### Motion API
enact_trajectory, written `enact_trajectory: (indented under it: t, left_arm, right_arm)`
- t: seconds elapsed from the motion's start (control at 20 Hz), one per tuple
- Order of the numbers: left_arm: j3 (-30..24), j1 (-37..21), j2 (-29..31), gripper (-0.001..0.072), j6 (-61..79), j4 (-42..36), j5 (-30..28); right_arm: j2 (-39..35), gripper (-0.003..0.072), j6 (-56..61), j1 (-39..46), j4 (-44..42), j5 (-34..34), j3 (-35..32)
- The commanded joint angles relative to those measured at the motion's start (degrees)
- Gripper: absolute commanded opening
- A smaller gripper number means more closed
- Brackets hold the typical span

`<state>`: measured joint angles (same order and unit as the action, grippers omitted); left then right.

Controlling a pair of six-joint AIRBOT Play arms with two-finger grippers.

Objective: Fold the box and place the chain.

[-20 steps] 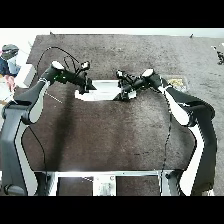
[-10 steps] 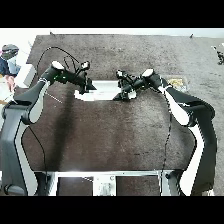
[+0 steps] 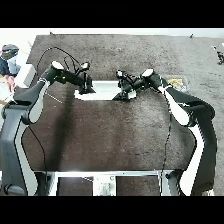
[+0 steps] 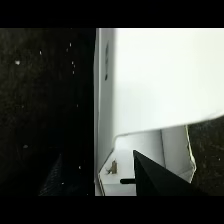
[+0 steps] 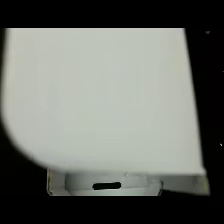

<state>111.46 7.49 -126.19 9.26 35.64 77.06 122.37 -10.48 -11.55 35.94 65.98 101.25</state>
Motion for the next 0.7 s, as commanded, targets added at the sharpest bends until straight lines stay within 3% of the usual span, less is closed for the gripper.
enact_trajectory:
  t: [0.0,0.3,0.5,0.55,0.6,0.65]
  left_arm:
    - [0.02,-0.52,0.07,0.0468,-0.44,-1.88,2.32]
    - [0.07,-6.1,1.7,0.0468,-0.44,-12.11,13.09]
    - [0.07,-8.26,4.07,0.0466,-3.41,-13.73,17.99]
    - [0.07,-7.98,4.09,0.0337,-5.05,-13.77,18.88]
    - [0.02,-7.32,3.93,0.0068,-5.33,-13.31,19.74]
    - [0.02,-6.56,3.72,0.0015,-5.33,-11.91,20.31]
  right_arm:
    - [0.04,0.0408,0.0,-0.02,0.02,0.22,0.04]
    - [0.04,0.0408,0.0,-0.02,0.02,0.22,0.04]
    - [0.04,0.0408,0.0,-0.02,0.02,0.22,0.04]
    - [0.04,0.0408,0.0,-0.04,0.02,0.22,0.04]
    - [0.04,0.0408,0.02,-0.02,0.02,0.2,0.04]
    - [0.04,0.0408,0.0,-0.02,0.02,0.22,0.04]
